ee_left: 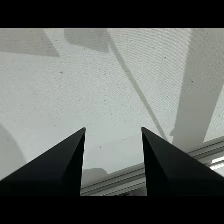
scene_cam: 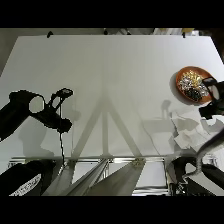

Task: Fold the box and place the chain.

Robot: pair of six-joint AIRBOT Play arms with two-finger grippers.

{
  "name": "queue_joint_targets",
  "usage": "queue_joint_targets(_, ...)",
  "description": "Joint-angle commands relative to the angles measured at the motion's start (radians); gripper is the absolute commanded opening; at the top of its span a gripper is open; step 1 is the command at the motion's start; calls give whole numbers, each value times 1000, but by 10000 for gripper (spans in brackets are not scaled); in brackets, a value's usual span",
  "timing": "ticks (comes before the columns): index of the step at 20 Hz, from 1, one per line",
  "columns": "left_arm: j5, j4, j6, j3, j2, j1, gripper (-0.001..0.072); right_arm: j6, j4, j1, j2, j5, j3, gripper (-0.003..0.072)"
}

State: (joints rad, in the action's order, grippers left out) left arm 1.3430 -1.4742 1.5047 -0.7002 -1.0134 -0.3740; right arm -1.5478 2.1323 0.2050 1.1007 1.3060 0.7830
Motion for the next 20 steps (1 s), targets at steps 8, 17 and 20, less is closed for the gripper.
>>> queue_joint_targets(8, 0, 0, 0, 0, 1, 0, 394, 111, -12, 220, 119, -106, 1, 461)
queue_joint_targets(17, 0, 0, 0, 0, 1, 0, 394, 221, -76, 164, 154, -43, 1, 18)
queue_joint_targets(20, 0, 0, 0, 0, 1, 0, 394, 225, -189, 18, 59, -50, 1, 18)
